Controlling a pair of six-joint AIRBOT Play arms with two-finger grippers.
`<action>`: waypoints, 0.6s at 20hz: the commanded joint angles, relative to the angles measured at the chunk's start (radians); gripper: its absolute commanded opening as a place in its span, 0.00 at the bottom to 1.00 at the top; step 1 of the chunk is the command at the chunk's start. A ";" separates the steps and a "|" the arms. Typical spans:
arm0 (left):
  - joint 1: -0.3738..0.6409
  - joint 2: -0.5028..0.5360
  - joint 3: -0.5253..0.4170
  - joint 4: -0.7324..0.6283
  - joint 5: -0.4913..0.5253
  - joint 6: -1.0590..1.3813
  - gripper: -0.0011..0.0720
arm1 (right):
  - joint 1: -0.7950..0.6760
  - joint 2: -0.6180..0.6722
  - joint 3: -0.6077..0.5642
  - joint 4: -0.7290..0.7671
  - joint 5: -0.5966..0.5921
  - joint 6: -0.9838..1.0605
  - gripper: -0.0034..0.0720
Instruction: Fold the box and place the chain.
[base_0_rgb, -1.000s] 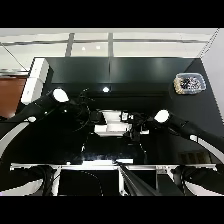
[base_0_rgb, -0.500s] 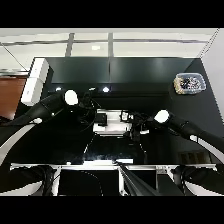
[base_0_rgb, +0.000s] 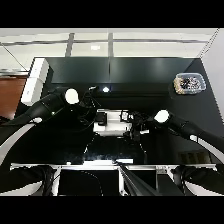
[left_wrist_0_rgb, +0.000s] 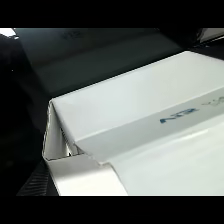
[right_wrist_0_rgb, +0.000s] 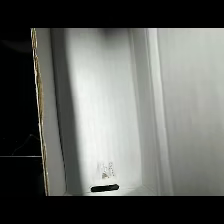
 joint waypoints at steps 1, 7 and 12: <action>0.019 0.000 0.003 -0.052 -0.027 0.045 0.98 | 0.000 -0.001 0.000 0.000 0.001 0.000 0.22; 0.054 0.000 0.003 -0.174 -0.062 0.133 0.99 | 0.000 -0.001 0.000 0.000 0.000 0.000 0.22; 0.055 0.000 0.003 -0.174 -0.092 0.176 0.99 | 0.000 -0.001 0.000 0.000 0.000 0.000 0.22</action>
